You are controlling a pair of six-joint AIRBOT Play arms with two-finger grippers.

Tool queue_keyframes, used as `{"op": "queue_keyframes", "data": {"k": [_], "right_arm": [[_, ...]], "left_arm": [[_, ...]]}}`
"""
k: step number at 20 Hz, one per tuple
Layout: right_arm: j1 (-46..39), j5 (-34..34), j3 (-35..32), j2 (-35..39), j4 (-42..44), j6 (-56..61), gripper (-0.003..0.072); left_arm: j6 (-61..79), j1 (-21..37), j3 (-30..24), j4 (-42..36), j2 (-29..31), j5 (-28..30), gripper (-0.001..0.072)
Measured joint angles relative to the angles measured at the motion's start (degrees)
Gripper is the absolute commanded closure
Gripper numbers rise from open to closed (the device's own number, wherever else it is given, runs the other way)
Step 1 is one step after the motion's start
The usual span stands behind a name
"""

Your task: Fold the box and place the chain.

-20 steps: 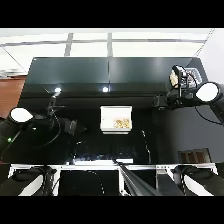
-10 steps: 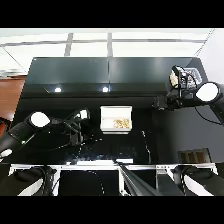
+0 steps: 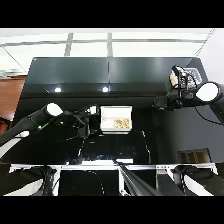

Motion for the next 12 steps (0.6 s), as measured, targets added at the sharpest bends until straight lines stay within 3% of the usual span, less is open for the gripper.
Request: {"op": "queue_keyframes", "data": {"k": [12], "right_arm": [[0.0, -0.42, 0.0, 0.0, 0.09, 0.0, 0.0354]], "left_arm": [[8.5, -1.16, 2.58, -8.81, -4.17, 0.5, -0.0003]]}}
